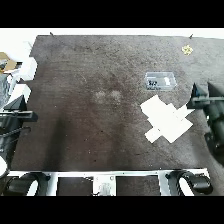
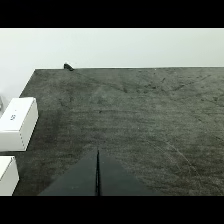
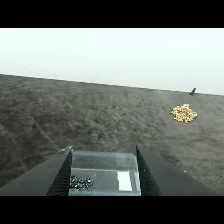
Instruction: Fold the box and place the chain.
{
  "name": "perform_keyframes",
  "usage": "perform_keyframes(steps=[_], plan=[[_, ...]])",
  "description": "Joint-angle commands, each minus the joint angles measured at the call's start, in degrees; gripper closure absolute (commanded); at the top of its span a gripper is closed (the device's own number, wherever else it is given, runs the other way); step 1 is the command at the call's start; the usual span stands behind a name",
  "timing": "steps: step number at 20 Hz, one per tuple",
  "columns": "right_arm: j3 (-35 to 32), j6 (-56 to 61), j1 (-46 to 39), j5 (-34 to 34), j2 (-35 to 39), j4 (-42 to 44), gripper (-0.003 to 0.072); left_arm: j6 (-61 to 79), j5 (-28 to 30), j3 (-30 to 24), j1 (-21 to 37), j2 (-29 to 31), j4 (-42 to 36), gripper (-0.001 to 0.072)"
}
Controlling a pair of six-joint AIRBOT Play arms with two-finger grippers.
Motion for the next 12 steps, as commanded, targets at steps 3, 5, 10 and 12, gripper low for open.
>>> perform_keyframes(steps=[3, 5, 10, 12], plan=[[19.3, 13.05, -15.23, 25.33, -27.93, -7.45, 0.0242, 0.02, 0.0, 0.02, 0.0, 0.02, 0.02, 0.0697], [28.63, 27.98, -24.44, 44.54, -39.28, -23.21, 0.0242, 0.02, 0.0, 0.02, 0.0, 0.02, 0.02, 0.0697], [58.53, 45.55, -36.44, 76.78, -64.76, -50.82, 0.0242, 0.02, 0.0, 0.02, 0.0, 0.02, 0.02, 0.0698], [70.51, 47.04, -36.98, 82.95, -72.78, -58.82, 0.0248, 0.02, 0.0, 0.02, 0.0, 0.02, 0.02, 0.0697]])
